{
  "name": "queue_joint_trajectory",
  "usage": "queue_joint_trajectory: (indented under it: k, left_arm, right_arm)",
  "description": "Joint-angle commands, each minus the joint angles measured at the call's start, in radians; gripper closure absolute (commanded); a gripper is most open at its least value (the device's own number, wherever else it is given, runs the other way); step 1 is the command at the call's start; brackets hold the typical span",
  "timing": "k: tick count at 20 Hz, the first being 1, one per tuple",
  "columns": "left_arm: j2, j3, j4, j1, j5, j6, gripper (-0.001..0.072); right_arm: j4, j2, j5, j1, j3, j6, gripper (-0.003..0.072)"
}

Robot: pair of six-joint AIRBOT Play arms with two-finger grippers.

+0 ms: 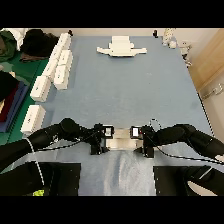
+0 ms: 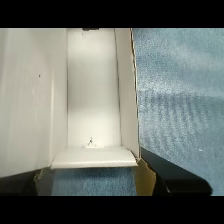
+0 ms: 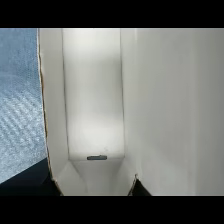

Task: Fold the box.

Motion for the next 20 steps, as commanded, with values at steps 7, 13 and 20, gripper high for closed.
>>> queue_joint_trajectory:
  k: [7,13,20]
  left_arm:
    - [0.000,0.000,0.016,0.002,0.008,-0.031,0.0009]
    - [0.000,-0.014,0.015,0.002,0.015,-0.031,0.0010]
    - [0.000,-0.014,-0.016,0.000,0.009,-0.022,0.0010]
  right_arm:
    - [0.000,0.000,0.000,0.000,0.000,0.000,0.0179]
    - [0.000,0.000,0.000,0.000,0.000,0.000,0.0179]
    - [0.000,0.000,0.000,0.000,0.000,0.000,0.0180]
